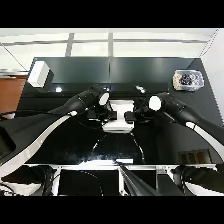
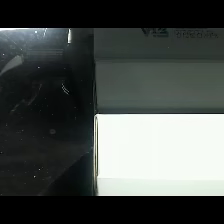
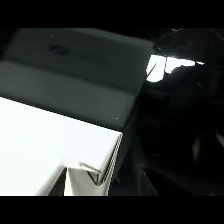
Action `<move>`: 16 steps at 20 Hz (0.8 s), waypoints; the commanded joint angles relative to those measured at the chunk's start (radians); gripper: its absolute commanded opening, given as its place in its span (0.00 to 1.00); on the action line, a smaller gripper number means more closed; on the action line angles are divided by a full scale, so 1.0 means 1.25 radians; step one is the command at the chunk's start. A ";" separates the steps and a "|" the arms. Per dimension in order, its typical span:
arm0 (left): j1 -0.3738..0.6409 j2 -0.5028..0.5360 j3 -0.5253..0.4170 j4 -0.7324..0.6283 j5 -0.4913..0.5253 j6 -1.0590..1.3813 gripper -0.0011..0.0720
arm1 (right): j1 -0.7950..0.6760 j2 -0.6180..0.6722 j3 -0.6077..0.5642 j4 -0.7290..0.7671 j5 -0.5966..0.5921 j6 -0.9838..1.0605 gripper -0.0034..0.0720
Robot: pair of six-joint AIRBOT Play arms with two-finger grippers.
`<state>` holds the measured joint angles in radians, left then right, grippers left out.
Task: Fold the box and place the chain.
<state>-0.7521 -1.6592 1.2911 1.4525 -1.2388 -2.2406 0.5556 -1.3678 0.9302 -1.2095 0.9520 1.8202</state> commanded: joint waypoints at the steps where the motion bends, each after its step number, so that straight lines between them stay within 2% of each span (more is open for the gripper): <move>1: 0.001 0.000 0.000 0.001 0.000 0.000 0.05 | 0.043 -0.048 0.062 -0.090 0.077 0.083 0.69; 3: 0.001 0.000 0.000 0.001 0.000 0.000 0.05 | 0.060 -0.083 0.102 -0.130 0.128 0.129 0.69; 6: 0.001 0.000 0.000 0.000 0.000 0.000 0.05 | 0.067 -0.089 0.108 -0.135 0.154 0.151 0.69; 12: 0.000 0.000 0.000 0.001 0.000 0.000 0.05 | 0.067 -0.089 0.108 -0.123 0.142 0.170 0.69; 13: 0.000 0.000 0.000 0.000 0.000 0.000 0.05 | 0.067 -0.089 0.108 -0.123 0.139 0.179 0.65; 14: 0.000 0.000 0.000 0.001 0.000 0.000 0.05 | 0.067 -0.089 0.108 -0.123 0.135 0.181 0.47; 16: 0.000 0.000 0.000 0.000 0.000 0.000 0.05 | 0.067 -0.089 0.108 -0.123 0.132 0.187 0.47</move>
<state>-0.7521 -1.6592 1.2911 1.4525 -1.2381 -2.2429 0.6392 -1.4788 1.0634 -1.3613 1.1244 2.0338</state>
